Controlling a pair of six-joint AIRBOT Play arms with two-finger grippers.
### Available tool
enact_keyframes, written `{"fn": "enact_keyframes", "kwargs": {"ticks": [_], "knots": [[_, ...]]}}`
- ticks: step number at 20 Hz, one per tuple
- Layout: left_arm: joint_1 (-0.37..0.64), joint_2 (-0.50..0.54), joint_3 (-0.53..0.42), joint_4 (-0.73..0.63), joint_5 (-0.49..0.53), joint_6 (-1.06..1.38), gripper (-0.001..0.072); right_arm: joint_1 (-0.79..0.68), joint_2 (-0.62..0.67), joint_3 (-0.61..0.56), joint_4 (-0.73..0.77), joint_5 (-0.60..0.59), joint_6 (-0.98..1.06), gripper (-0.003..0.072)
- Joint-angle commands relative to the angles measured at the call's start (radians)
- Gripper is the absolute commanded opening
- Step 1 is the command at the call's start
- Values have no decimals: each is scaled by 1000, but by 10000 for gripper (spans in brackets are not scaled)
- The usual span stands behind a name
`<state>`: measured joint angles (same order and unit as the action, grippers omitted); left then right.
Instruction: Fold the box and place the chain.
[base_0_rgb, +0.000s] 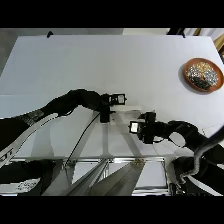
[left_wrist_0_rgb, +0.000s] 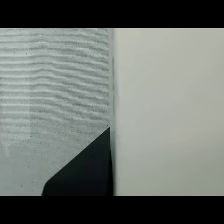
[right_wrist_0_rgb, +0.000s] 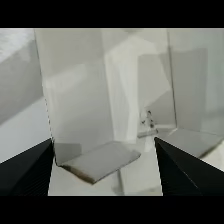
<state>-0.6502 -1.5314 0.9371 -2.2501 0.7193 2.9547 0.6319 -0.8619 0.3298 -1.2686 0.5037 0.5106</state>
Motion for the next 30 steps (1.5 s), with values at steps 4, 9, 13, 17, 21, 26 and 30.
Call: {"fn": "enact_keyframes", "kwargs": {"ticks": [4, 9, 13, 17, 21, 26, 30], "knots": [[0, 1, 1, 0, 2, 0, 12, -50, -4, 78, -6, 64, 4, 706], [0, 1, 1, 0, 2, 0, 13, -98, -5, 111, -2, 60, 0, 703], [0, 1, 1, 0, 2, 0, 13, -153, -5, 111, 79, 52, -116, 698], [0, 1, 1, 0, 2, 0, 13, -161, -27, 111, 261, 56, -293, 697], [0, 1, 1, 0, 2, 0, 13, -219, -67, 111, 335, 62, -381, 697], [0, 1, 1, 0, 2, 1, 13, -257, -72, 111, 410, 91, -448, 694], [0, 1, 1, 0, 2, 1, 12, -257, -116, 111, 441, 92, -511, 694]]}}
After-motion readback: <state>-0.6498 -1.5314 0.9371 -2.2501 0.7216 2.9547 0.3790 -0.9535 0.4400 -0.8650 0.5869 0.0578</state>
